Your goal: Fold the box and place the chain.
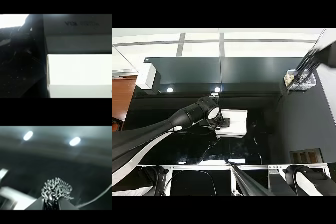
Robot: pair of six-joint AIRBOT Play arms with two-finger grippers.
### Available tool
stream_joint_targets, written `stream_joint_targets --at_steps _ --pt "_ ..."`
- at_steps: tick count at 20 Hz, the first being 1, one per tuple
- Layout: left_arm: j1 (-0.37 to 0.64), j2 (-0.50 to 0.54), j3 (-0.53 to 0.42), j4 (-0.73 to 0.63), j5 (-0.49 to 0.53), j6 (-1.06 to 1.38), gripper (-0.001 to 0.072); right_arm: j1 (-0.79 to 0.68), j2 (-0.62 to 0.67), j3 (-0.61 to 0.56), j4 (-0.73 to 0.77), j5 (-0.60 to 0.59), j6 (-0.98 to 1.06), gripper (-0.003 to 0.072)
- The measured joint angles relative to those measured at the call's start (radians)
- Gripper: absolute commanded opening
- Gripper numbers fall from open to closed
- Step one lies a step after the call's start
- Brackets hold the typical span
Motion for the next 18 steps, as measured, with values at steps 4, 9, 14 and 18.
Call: stream_joint_targets --at_steps 4,9,14,18 --pt "0.0 0.0 0.0 0.0 0.0 0.0 0.0028 0.094 0.056 -0.153 0.112 0.089 -0.019 0.0011" --pt "0.0 0.0 0.0 0.0 0.0 0.0 0.0028 0.196 0.07 -0.315 0.219 0.062 -0.035 0.001" --pt "0.0 0.0 0.0 0.0 0.0 0.0 0.0028 0.281 0.055 -0.404 0.304 -0.026 -0.054 0.0006" --pt "0.0 0.0 0.0 0.0 0.0 0.0 0.0028 0.315 0.015 -0.425 0.336 -0.064 -0.067 0.0007"
